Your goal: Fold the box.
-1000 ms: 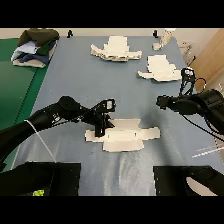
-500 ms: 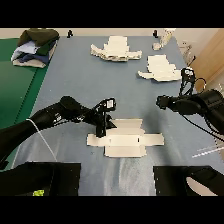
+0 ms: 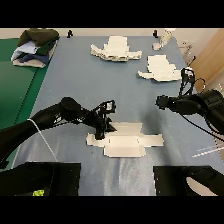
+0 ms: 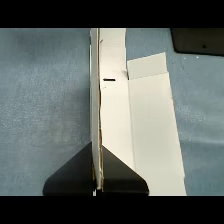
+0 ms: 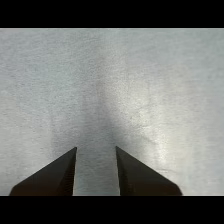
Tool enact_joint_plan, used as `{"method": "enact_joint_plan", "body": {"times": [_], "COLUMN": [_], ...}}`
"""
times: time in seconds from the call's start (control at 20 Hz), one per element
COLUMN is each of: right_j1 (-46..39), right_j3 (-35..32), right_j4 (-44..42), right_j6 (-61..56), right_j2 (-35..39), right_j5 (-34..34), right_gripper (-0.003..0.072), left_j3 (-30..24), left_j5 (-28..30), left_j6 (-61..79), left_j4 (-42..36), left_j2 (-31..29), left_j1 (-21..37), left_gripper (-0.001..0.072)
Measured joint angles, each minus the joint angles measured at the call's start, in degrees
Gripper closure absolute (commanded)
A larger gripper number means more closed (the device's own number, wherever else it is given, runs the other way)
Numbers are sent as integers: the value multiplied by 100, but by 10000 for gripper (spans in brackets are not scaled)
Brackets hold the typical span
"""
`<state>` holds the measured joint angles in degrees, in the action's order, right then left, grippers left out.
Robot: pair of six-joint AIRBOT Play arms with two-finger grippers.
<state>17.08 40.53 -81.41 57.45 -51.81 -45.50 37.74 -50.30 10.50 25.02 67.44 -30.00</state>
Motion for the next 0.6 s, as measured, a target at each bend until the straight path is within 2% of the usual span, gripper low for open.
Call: {"method": "enact_joint_plan", "body": {"times": [0.05,0.1,0.15,0.25,0.4,0.6], "right_j1": [0,0,0,0,2,109], "right_j3": [0,0,0,0,0,0], "right_j4": [-48,-105,-160,-304,-586,-911], "right_j6": [0,2,2,42,286,717], "right_j2": [0,0,0,0,2,111], "right_j5": [0,0,-4,-74,-374,-1147], "right_gripper": [328,402,523,682,682,684], "left_j3": [-4,-4,-4,-4,-4,-4], "left_j5": [-52,-87,-127,-170,-201,-216], "left_j6": [-2,-2,-2,-2,-2,-2], "left_j4": [13,24,33,48,59,63], "left_j2": [4,4,4,4,4,4], "left_j1": [2,2,0,0,0,0], "left_gripper": [697,696,697,697,696,697]}}
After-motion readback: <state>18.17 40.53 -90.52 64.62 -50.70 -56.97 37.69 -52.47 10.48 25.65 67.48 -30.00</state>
